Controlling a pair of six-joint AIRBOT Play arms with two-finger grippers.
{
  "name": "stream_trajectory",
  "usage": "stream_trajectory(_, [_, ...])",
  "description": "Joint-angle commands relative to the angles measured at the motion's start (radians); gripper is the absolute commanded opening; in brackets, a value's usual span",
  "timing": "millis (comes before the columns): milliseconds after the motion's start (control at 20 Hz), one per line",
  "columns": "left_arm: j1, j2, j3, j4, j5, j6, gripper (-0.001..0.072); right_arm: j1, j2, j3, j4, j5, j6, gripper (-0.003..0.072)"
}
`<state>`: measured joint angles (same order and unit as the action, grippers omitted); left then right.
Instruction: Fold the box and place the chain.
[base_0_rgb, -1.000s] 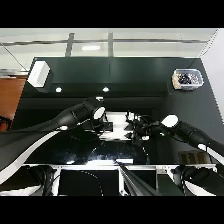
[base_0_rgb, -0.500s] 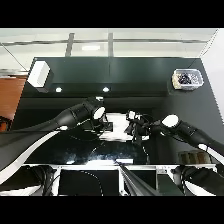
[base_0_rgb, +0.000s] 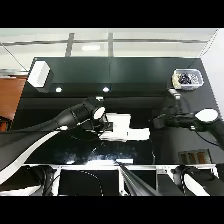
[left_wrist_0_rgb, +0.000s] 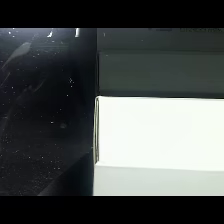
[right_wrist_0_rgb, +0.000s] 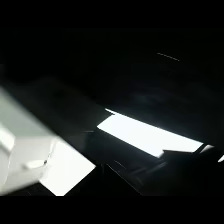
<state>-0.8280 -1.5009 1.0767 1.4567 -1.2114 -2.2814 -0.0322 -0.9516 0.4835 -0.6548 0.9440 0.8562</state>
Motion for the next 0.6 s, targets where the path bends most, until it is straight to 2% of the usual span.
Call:
stream_trajectory(0, [0.000,0.000,0.000,0.001,-0.001,0.000,0.0031,-0.181,0.035,-0.013,-0.108,0.083,0.463,0.0016])
stream_trajectory(150, [0.000,0.000,0.000,0.001,-0.001,0.000,0.0031,-0.158,-0.003,-0.045,-0.143,0.124,0.543,0.0016])
stream_trajectory(350, [0.000,0.000,0.000,0.001,-0.001,0.000,0.0031,-0.009,-0.123,-0.073,-0.133,0.173,0.536,0.0016])
stream_trajectory(450, [0.000,0.000,0.000,0.001,-0.001,0.000,0.0031,0.063,-0.182,-0.073,-0.118,0.134,0.530,0.0016])
stream_trajectory(550, [0.000,0.000,0.000,0.001,-0.001,0.000,0.0031,0.098,-0.228,-0.073,-0.020,0.100,0.459,0.0016])
